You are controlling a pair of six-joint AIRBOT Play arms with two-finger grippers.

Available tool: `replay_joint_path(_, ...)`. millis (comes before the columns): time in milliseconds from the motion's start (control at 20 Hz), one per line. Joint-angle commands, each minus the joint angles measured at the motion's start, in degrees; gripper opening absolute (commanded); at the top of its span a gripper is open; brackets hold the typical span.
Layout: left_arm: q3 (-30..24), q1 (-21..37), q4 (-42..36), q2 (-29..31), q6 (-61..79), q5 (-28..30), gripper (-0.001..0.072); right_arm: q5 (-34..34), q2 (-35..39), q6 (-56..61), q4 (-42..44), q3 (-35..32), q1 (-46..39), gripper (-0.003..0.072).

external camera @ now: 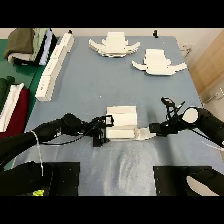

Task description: Fold the box.

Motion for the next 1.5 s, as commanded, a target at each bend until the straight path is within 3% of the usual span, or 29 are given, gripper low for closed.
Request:
replay_joint_path(0, 0.0, 0.1, 0.0, 0.0, 0.0, 0.0, 0.0455, 1.7, -1.5, -3.2, 6.0, 0.0, 1.0, 0.0006)
replay_joint_path(200, 0.0, 0.1, 0.0, 0.0, 0.0, 0.0, 0.0455, 4.1, -1.1, -8.9, 14.1, 0.5, 1.0, 0.001)
replay_joint_path(350, 0.0, 0.1, 0.0, 0.0, 0.0, 0.0, 0.0455, 4.4, 0.1, -9.7, 14.6, 2.2, 1.0, 0.0017)
replay_joint_path(450, 0.0, 0.0, 0.0, 0.0, 0.0, 0.0, 0.0455, 4.4, 0.7, -9.7, 14.4, 3.0, 1.0, 0.021)
replay_joint_path(650, 0.0, 0.1, 0.0, 0.0, 0.0, 0.0, 0.0455, 4.3, 1.0, -9.7, 14.4, 3.5, 1.0, 0.0244)
replay_joint_path(750, 0.0, 0.1, 0.0, 0.0, 0.0, 0.0, 0.0455, 4.3, 1.0, -9.6, 15.1, 3.5, 1.0, 0.0486)
replay_joint_path(1000, 0.0, 0.1, 0.0, 0.0, 0.0, 0.0, 0.0455, 4.1, 1.0, -9.6, 16.3, 3.5, 1.5, 0.0486)
replay_joint_path(1150, 0.0, 0.1, 0.0, 0.0, 0.0, 0.0, 0.0455, 0.5, 0.0, -8.2, 15.9, 3.5, 6.1, 0.0473)
replay_joint_path(1300, 0.0, 0.1, 0.0, 0.0, 0.0, 0.0, 0.0455, -1.9, -3.6, 0.0, 8.5, 4.7, 11.7, 0.0471)
replay_joint_path(1450, 0.0, 0.0, 0.0, 0.0, 0.0, 0.0, 0.0455, -1.7, -6.3, 9.9, -1.9, 9.6, 17.0, 0.0421)
